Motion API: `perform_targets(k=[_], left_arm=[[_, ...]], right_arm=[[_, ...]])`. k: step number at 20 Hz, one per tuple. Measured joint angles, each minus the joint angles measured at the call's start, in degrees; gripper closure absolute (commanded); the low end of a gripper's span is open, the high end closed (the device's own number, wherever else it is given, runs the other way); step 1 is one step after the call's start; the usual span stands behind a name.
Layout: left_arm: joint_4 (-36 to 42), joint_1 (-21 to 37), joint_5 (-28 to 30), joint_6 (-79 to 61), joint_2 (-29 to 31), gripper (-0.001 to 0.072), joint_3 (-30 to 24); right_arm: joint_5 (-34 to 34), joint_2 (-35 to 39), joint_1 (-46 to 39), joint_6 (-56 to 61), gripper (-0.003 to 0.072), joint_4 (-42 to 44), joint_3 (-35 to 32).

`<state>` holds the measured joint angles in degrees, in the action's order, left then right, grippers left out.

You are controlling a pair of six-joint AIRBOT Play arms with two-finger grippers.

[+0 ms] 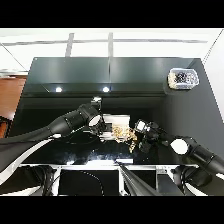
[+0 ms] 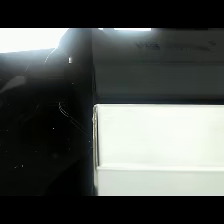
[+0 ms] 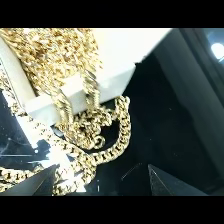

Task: Fold the box and place the chain.

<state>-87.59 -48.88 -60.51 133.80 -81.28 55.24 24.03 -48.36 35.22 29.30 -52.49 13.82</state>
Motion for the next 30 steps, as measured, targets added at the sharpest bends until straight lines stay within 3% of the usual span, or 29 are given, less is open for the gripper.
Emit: perform_targets(k=[11,12,14,15,21,30], left_arm=[[0.0,0.0,0.0,0.0,0.0,0.0678,0.0],[0.0,0.0,0.0,0.0,0.0,0.0678,0.0],[0.0,0.0,0.0,0.0,0.0,0.0678,0.0],[0.0,0.0,0.0,0.0,0.0,0.0678,0.0],[0.0,0.0,0.0,0.0,0.0,0.0678,0.0],[0.0,0.0,0.0,0.0,0.0,0.0678,0.0]], right_arm=[[-4.4,-3.5,2.7,0.2,-0.0013,0.8,0.0],[-4.5,-3.7,2.7,0.4,0.0133,0.8,0.0],[-4.2,-4.0,2.8,0.5,0.0632,0.7,0.0],[-4.0,-4.0,2.8,0.7,0.0655,0.6,0.0],[0.7,-4.1,2.6,1.5,0.0644,0.2,1.0],[20.7,-3.8,-2.7,12.9,0.0644,-7.6,13.4]])
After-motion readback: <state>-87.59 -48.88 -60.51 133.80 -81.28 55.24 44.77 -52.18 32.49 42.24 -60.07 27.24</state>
